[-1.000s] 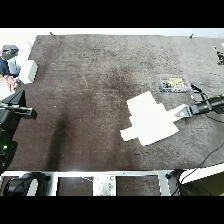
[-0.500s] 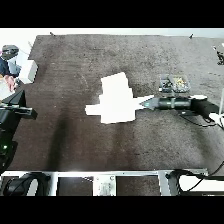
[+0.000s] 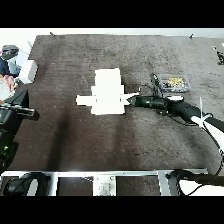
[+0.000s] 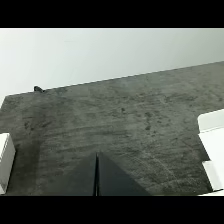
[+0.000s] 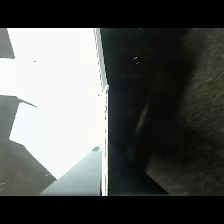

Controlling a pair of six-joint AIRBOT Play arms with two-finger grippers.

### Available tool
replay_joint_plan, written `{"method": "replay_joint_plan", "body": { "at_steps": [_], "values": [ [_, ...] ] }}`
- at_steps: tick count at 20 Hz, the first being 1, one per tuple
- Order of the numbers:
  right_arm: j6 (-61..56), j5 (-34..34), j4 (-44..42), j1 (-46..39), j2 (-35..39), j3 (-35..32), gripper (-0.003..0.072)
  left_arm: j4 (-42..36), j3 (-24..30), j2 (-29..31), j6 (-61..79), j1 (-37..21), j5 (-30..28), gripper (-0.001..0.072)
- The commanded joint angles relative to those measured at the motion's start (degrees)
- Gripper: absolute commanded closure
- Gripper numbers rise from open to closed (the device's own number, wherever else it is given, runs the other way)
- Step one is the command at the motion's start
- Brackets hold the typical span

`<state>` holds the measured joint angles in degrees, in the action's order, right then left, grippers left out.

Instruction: Fold the box and place the chain.

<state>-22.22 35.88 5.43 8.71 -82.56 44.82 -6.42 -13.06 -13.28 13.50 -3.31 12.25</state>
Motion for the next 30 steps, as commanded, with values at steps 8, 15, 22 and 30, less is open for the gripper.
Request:
{"method": "replay_joint_plan", "body": {
  "at_steps": [8,15,22,30],
  "values": [
    [10.8,-3.0,-4.0,1.1,-2.6,-0.1,0.068,-0.3,-2.1,-3.7,1.7,0.0,19.3,0.0122],
    [13.7,-2.0,-9.6,1.1,-3.0,-0.1,0.068,0.4,-18.1,-35.9,1.5,0.0,31.9,0.0122],
    [15.9,-1.6,-9.8,1.1,-4.5,-0.1,0.0679,24.1,-49.5,-70.0,-21.7,6.6,37.6,0.0122],
    [18.9,-1.6,-9.8,1.1,-4.5,-0.1,0.0679,37.6,-83.1,-94.3,-44.4,9.2,55.3,0.0122]
  ]
}}
